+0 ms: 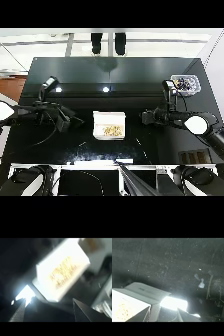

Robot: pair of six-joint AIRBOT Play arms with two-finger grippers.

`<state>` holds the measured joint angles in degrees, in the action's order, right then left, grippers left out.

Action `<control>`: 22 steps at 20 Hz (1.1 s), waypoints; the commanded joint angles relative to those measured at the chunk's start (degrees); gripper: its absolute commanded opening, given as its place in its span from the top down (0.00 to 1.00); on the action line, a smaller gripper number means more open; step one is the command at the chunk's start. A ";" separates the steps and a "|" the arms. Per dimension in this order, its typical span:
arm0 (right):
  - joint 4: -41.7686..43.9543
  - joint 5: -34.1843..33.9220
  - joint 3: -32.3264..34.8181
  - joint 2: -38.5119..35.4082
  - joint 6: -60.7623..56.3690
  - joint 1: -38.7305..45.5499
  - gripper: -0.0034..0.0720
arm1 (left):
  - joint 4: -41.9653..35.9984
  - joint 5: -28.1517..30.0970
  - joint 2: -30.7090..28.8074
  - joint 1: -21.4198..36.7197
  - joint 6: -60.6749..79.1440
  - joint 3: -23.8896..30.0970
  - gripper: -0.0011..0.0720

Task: Fold the box and place the chain.

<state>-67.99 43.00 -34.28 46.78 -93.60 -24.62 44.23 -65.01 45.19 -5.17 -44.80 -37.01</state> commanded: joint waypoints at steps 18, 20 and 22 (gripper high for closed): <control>-2.40 -1.18 -0.04 0.04 -0.02 -0.02 0.42 | -5.27 -1.92 28.52 0.09 65.51 0.81 0.03; -2.40 -1.20 -0.04 0.04 -0.02 -0.02 0.42 | -4.11 -1.62 29.83 -0.17 66.14 0.79 0.03; -2.40 -1.25 -0.04 0.04 -0.02 -0.02 0.42 | -4.44 -1.33 29.83 -1.42 66.14 0.79 0.03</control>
